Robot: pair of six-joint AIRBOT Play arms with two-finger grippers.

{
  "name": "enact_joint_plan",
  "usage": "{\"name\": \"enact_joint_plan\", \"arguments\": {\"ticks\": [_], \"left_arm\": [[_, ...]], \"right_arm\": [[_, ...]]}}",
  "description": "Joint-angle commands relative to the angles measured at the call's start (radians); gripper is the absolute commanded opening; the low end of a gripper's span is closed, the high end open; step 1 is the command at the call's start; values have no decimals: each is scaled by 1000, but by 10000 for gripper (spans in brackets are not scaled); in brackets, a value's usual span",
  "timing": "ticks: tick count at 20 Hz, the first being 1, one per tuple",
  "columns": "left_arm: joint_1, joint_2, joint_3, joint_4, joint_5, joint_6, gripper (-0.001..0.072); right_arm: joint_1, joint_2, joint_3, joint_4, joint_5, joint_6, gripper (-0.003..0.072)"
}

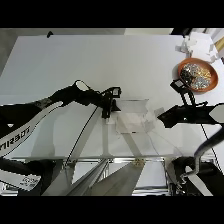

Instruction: Fold the box and place the chain.

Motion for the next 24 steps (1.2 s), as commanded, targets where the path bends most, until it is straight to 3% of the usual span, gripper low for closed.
{"name": "enact_joint_plan", "arguments": {"ticks": [1, 4, 14, 18, 24], "left_arm": [[-2, -1, 0, 31, 9, 1, 10], [-2, -1, 0, 84, 8, 0, 11], [-2, 2, 0, 51, -10, -1, 6], [-34, 36, 1, 41, 80, -28, 3], [-53, 47, 4, 246, 52, -196, 3]], "right_arm": [[0, 1, 1, 0, -1, -10, 324], [0, 1, 1, 0, -13, -10, 324], [0, 1, 1, 1, -14, -63, 322], [0, 0, 1, 1, -14, -63, 322], [0, 0, 1, 1, -14, -63, 322]]}}
